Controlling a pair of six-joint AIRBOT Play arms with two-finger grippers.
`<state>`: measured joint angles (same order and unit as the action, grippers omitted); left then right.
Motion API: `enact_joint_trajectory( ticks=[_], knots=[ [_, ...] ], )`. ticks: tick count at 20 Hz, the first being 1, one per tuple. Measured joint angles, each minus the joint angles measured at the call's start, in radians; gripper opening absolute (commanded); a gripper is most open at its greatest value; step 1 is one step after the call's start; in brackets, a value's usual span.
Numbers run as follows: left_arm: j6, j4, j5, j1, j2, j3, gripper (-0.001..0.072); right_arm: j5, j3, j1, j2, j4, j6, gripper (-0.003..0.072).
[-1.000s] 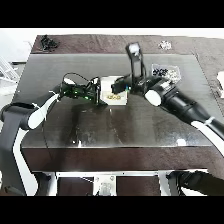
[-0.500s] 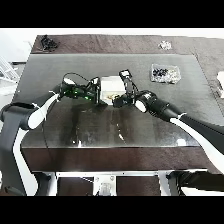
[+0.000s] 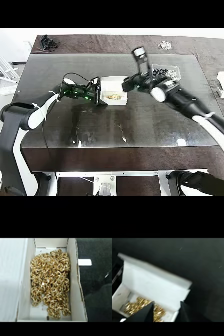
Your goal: Fold the box and place the chain.
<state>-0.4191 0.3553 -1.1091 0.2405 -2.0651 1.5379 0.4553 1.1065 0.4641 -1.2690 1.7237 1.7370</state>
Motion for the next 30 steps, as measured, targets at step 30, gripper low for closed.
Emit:
enact_joint_trajectory(
  ticks=[30],
  knots=[
    [0.0, 0.0, 0.001, 0.0, 0.0, 0.0, 0.0353, 0.631, 0.513, -0.424, -0.553, -1.156, -1.453, 0.0159]
  ],
)
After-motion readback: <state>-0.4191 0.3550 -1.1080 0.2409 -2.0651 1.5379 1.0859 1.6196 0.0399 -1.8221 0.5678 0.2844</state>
